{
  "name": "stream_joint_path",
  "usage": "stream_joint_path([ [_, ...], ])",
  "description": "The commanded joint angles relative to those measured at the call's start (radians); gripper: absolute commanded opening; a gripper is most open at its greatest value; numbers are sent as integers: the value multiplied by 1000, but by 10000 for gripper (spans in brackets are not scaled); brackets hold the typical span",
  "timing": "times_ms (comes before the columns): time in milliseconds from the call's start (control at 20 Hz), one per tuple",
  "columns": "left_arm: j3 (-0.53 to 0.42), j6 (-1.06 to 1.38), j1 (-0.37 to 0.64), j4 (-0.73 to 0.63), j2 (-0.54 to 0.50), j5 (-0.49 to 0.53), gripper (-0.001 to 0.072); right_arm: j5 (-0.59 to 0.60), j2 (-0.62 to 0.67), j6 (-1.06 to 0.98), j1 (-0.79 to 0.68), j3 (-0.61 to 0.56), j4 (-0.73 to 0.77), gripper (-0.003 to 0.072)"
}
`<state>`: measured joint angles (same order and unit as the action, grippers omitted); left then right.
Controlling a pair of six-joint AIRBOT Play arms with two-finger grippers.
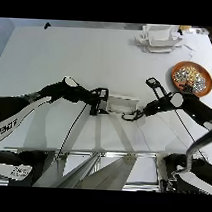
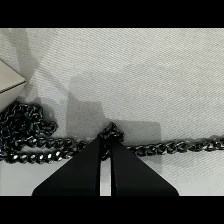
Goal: Fold the box and place the chain.
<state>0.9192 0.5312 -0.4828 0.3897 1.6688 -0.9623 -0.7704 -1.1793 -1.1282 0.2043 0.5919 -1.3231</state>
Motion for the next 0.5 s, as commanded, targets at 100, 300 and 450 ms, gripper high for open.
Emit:
stream_joint_path([
  [100, 0, 0, 1, 0, 0, 0, 81, -25, 129, -1, 0, 1, -5, 16],
  [300, 0, 0, 1, 0, 0, 0, 81, -41, 309, -27, 0, 1, 1, 16],
  [450, 0, 0, 1, 0, 0, 1, 81, -56, 424, -27, 0, 1, 14, 16],
])
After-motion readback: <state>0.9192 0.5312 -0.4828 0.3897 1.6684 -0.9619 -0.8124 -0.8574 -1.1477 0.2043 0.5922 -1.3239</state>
